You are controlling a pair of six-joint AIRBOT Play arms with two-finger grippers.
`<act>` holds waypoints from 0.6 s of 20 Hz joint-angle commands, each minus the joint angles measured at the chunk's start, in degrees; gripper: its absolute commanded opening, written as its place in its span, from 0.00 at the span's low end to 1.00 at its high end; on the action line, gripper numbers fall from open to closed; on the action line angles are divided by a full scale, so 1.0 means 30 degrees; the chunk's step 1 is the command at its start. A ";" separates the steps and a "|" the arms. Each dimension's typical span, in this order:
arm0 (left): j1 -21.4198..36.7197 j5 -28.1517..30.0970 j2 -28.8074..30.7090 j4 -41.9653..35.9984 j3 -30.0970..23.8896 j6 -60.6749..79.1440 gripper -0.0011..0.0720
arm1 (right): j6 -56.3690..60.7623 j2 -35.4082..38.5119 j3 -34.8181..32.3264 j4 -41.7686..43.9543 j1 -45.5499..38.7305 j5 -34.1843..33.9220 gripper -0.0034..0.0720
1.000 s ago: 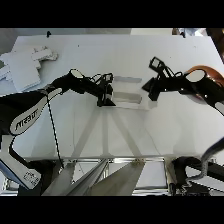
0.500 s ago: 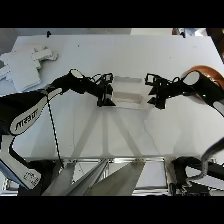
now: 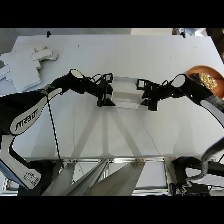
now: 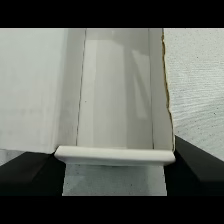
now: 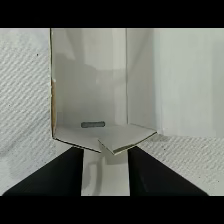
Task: Fold the box and place the chain.
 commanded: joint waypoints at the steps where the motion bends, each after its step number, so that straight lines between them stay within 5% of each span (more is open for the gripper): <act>1: 0.0015 0.0007 0.0000 0.0007 0.0015 0.0007 0.79 | -0.0073 -0.0117 0.0000 0.0248 0.0124 -0.0226 0.33; 5: 0.0015 0.0007 0.0000 0.0007 0.0015 0.0007 0.79 | -0.0080 -0.0117 0.0000 0.0852 0.0124 -0.0087 0.23; 12: 0.0015 0.0007 0.0000 0.0007 0.0015 0.0007 0.79 | -0.1056 -0.0117 0.0007 0.3184 0.0124 -0.0175 0.23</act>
